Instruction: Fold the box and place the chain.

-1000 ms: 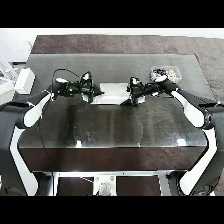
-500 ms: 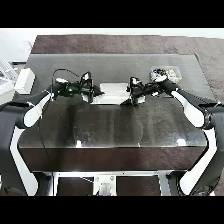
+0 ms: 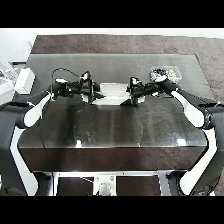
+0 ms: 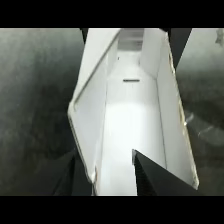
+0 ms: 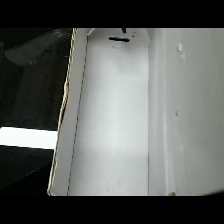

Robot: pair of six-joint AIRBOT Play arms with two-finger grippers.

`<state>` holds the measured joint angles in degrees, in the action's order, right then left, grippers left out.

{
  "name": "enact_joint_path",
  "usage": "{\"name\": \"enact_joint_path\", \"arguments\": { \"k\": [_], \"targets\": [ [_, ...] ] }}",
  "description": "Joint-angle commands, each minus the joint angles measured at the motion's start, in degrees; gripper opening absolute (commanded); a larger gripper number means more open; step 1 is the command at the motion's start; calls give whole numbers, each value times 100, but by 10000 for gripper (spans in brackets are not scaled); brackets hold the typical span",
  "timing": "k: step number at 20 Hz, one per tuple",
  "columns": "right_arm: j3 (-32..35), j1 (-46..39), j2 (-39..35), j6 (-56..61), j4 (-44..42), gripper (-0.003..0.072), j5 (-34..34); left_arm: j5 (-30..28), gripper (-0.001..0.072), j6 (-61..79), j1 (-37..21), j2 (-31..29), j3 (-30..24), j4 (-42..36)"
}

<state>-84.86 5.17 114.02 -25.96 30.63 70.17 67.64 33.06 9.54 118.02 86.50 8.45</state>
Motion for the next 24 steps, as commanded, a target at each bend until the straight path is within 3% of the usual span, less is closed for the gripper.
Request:
{"name": "enact_joint_path", "arguments": {
  "k": [1,7,13,16,17,18,21,24],
  "targets": [
    [-2,0,0,-2,-2,582,-4,262,420,4,-13,-79,39,-83],
    [-2,0,0,-2,-4,582,-4,372,421,0,-13,-509,225,24],
    [-2,0,0,-2,-4,582,-4,382,420,-155,-188,-1174,225,1215],
    [-2,0,0,-2,-4,582,-4,649,403,-470,-472,-1423,225,1255],
    [-2,0,0,-2,-2,582,-4,866,115,-516,-540,-1449,225,1255],
    [-2,0,0,-2,-4,582,-4,1110,19,-496,-562,-1449,225,1287],
    [-2,0,0,-2,-4,582,-4,1759,17,-570,-540,-1449,223,1298],
    [-2,0,0,-2,-2,582,-4,1648,17,-636,-319,-1447,105,1292]
  ]
}}
